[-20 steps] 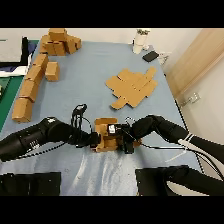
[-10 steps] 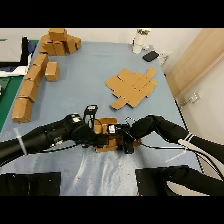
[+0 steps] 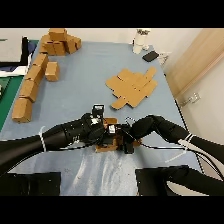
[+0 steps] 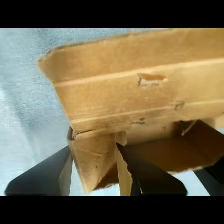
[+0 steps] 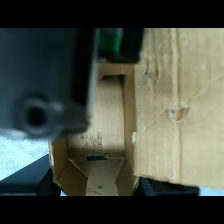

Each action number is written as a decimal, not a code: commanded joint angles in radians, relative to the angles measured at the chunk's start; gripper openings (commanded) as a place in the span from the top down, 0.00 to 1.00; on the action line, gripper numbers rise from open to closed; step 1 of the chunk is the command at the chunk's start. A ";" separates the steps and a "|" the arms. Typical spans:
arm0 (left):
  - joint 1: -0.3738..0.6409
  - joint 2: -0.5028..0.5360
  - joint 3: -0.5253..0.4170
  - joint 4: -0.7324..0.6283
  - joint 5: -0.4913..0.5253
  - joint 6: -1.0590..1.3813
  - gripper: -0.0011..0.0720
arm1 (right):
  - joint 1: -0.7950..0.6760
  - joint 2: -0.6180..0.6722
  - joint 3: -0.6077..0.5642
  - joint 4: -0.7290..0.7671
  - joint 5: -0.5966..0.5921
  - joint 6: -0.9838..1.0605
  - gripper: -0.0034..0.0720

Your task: Fold the box.

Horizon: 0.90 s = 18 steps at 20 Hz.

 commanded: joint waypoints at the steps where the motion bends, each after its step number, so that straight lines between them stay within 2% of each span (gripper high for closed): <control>1: -0.006 -0.021 0.014 0.018 -0.013 -0.026 0.40 | 0.000 0.000 0.001 0.000 0.000 0.000 0.29; 7: -0.013 -0.090 0.019 0.016 0.027 -0.086 0.42 | 0.000 0.000 0.001 0.000 0.001 0.000 0.29; 8: -0.018 -0.096 0.021 0.018 0.028 -0.093 0.45 | 0.000 0.000 0.001 0.000 0.000 0.000 0.29; 9: -0.019 -0.101 0.021 0.019 0.029 -0.107 0.53 | 0.000 0.000 0.001 0.000 0.000 0.000 0.29; 11: -0.025 -0.111 0.021 0.023 0.032 -0.138 0.54 | 0.000 0.000 0.001 0.000 0.000 0.000 0.29; 12: -0.029 -0.111 0.021 0.023 0.028 -0.137 0.69 | 0.000 0.000 0.001 0.000 0.000 0.000 0.29; 14: -0.031 -0.111 0.021 0.024 0.027 -0.137 0.92 | 0.000 0.000 0.001 0.000 0.000 0.000 0.29; 15: -0.031 -0.111 0.021 0.024 0.027 -0.136 0.97 | 0.000 0.000 0.001 0.000 0.000 0.000 0.29; 18: -0.031 -0.111 0.021 0.018 0.029 -0.134 0.97 | 0.000 0.000 0.001 0.000 0.000 0.000 0.29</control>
